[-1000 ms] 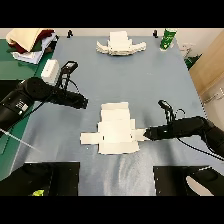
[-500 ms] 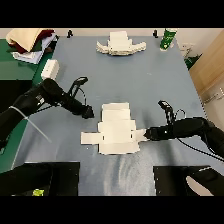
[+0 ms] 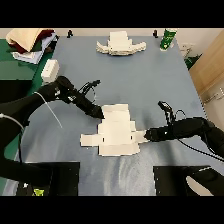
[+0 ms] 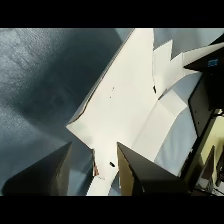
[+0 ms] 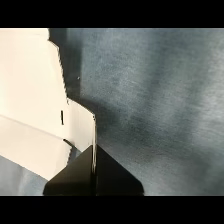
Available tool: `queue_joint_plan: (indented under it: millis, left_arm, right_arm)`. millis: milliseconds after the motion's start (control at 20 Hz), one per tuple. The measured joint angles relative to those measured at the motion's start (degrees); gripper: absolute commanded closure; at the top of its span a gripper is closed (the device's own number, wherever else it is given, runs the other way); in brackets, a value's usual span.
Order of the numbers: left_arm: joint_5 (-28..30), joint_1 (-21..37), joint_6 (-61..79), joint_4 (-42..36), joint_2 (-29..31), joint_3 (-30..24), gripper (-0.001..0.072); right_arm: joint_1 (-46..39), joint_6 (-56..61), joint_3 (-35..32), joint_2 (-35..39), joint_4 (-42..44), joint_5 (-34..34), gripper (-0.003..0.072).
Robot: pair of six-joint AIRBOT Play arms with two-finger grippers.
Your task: Fold the box.
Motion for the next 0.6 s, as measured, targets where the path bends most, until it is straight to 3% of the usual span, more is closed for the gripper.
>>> queue_joint_plan:
  millis: [250, 300, 350, 600]
  left_arm:
    - [-4.15, 0.0, 1.88, -1.14, -6.67, 5.22, 0.0293]
    - [-5.16, 0.0, 2.23, -1.51, -7.52, 6.21, 0.0331]
    - [-6.14, 0.0, 2.67, -2.12, -8.13, 6.95, 0.0419]
    - [-10.69, -0.31, 5.88, -4.26, -9.62, 8.61, 0.0418]
  right_arm:
    - [0.0, -0.02, 0.0, 0.0, -0.04, 0.0, 0.0686]
    - [0.0, -0.02, 0.0, 0.0, -0.07, 0.0, 0.0686]
    - [0.0, -0.02, 0.0, 0.0, -0.07, 0.0, 0.0687]
    - [0.0, -0.02, 0.0, 0.0, -0.11, 0.0, 0.0686]
